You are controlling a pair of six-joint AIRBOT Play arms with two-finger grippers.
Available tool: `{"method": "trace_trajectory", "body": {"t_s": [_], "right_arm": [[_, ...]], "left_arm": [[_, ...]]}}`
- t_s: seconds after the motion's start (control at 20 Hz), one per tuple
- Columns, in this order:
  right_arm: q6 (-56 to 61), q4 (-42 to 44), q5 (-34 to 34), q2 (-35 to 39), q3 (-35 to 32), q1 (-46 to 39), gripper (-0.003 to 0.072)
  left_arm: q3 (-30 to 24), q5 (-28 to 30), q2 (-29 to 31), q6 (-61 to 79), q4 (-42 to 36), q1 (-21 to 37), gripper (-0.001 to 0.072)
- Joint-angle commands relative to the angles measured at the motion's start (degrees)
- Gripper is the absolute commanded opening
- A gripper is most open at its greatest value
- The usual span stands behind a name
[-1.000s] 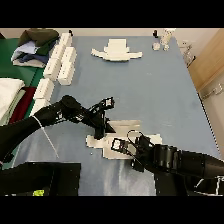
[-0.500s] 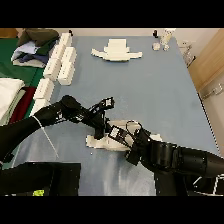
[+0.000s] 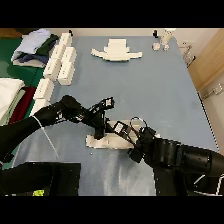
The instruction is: Fold the box.
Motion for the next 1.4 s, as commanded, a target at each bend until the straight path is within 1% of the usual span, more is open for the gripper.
{"method": "trace_trajectory", "body": {"t_s": [0.0, 0.1, 0.2, 0.4, 0.5, 0.6, 0.75, 0.85, 0.95, 1.1, 1.2, 1.35], "right_arm": [[-6.69, 2.54, 1.33, 2.21, -1.09, -3.61, 0.072], [-12.94, 5.11, 4.76, 3.39, -2.34, -7.78, 0.072], [-21.11, 9.99, 7.78, 4.02, -3.41, -12.79, 0.072], [-40.13, 22.45, 8.07, 4.22, -3.65, -22.97, 0.072], [-51.1, 30.18, 8.22, 4.22, -4.48, -28.24, 0.072], [-64.76, 39.89, 8.2, 4.22, -5.75, -34.12, 0.072], [-82.07, 51.15, 8.15, 4.2, -8.2, -42.12, 0.072], [-91.78, 57.35, 8.22, 3.67, -9.75, -45.77, 0.072], [-96.13, 59.45, 8.26, 2.14, -10.25, -46.82, 0.072], [-96.5, 59.49, 8.83, -0.17, -10.25, -46.8, 0.072], [-96.06, 58.47, 9.64, 0.24, -10.23, -46.75, 0.072], [-96.04, 57.86, 9.03, 2.14, -10.21, -46.75, 0.072]], "left_arm": [[0.0, 0.0, 0.0, 0.02, 0.0, 0.0, 0.0013], [0.0, 0.0, 0.02, 0.02, 0.0, 0.0, 0.0013], [0.0, 0.0, 0.0, 0.02, 0.0, 0.0, 0.0013], [0.0, 0.0, 0.0, 0.02, 0.0, 0.0, 0.0013], [0.0, 0.0, 0.0, 0.0, 0.0, 0.0, 0.0013], [0.0, 0.0, 0.0, 0.02, 0.0, 0.0, 0.0013], [0.0, 0.0, 0.0, 0.02, 0.0, 0.0, 0.0013], [0.0, 0.0, 0.0, 0.02, 0.0, 0.0, 0.0013], [0.0, 0.0, 0.0, 0.02, 0.0, 0.0, 0.0013], [0.0, 0.0, 0.0, 0.0, 0.0, 0.0, 0.0013], [0.0, 0.0, 0.02, 0.02, 0.0, 0.0, 0.0012], [0.0, 0.0, 0.0, 0.02, 0.0, 0.0, 0.0013]]}}
